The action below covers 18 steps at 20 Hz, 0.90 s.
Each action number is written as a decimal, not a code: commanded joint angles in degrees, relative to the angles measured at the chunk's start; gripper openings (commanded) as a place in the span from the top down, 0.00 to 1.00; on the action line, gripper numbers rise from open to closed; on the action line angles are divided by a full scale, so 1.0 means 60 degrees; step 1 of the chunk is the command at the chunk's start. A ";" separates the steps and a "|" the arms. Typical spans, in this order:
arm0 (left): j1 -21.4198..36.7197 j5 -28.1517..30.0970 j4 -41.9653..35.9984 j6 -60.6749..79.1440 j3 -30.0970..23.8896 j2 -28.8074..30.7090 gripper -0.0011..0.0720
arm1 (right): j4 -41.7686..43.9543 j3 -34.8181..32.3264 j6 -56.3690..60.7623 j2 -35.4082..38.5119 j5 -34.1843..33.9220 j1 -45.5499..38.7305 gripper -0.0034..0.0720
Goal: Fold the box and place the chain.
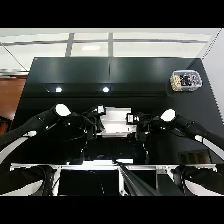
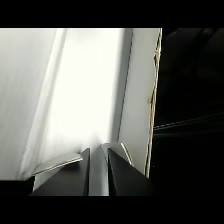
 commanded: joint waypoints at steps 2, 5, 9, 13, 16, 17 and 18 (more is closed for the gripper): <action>-0.0138 0.0211 -0.0069 0.0018 -0.0007 -0.0073 0.78 | 0.0018 -0.0004 0.0007 -0.0007 -0.0015 0.0004 0.84; -0.0138 0.0208 -0.0069 0.0018 -0.0004 -0.0058 0.71 | 0.0018 -0.0004 0.0007 -0.0007 -0.0011 0.0004 0.84; -0.0135 0.0215 -0.0244 0.0000 0.0015 -0.0047 0.58 | 0.0018 -0.0004 0.0007 -0.0007 -0.0011 0.0004 0.84; -0.0124 0.0175 -0.0200 0.0073 0.0036 -0.0015 0.84 | 0.0018 -0.0004 0.0007 -0.0007 -0.0011 0.0004 0.84; 0.0448 -0.0109 0.0055 -0.0670 0.0113 0.0430 0.95 | 0.0018 -0.0004 0.0007 -0.0007 -0.0015 0.0004 0.84; 0.0820 -0.0273 0.0277 -0.1235 0.0135 0.0758 0.95 | 0.0018 -0.0004 0.0007 -0.0007 -0.0015 0.0004 0.84; 0.1213 -0.0448 0.0597 -0.1657 0.0135 0.1129 0.95 | 0.0015 -0.0004 0.0007 -0.0007 -0.0011 0.0004 0.84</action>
